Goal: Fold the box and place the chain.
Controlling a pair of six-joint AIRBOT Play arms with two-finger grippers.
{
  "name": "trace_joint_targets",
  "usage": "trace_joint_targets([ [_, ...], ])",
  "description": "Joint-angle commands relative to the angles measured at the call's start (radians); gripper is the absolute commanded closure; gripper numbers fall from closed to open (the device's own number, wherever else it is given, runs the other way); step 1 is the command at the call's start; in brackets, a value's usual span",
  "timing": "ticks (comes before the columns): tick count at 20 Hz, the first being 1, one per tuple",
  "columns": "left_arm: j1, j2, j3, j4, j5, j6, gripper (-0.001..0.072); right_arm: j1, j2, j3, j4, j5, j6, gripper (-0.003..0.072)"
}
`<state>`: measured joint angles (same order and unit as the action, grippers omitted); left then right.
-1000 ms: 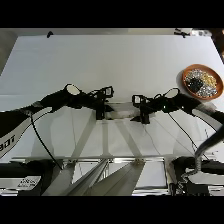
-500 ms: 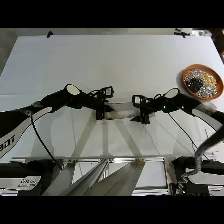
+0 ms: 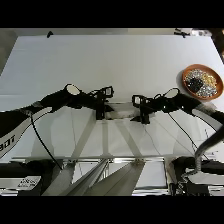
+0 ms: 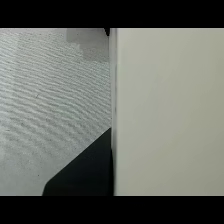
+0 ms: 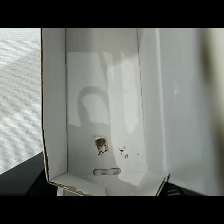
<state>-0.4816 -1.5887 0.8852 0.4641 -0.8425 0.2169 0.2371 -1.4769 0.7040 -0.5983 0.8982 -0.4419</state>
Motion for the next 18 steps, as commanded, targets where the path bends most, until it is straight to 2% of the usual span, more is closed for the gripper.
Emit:
trace_joint_targets([
  [1, 0.000, 0.000, 0.000, 0.000, 0.000, 0.000, 0.0697, 0.000, 0.000, 0.000, 0.000, 0.002, 0.000, 0.0181],
  [15, 0.000, 0.000, 0.000, 0.000, 0.000, 0.000, 0.0694, 0.000, 0.000, 0.000, 0.000, 0.002, 0.000, 0.0181],
  [16, 0.000, 0.002, 0.000, 0.000, 0.001, 0.000, 0.0660, 0.000, 0.000, 0.000, 0.000, 0.002, 0.000, 0.0181],
  [17, 0.000, 0.005, 0.000, 0.001, 0.002, 0.001, 0.0575, 0.000, 0.000, 0.000, 0.000, 0.002, 0.000, 0.0181],
  [18, 0.002, 0.011, 0.000, 0.000, 0.001, 0.000, 0.0436, 0.000, 0.000, 0.000, 0.000, 0.002, 0.000, 0.0181],
])
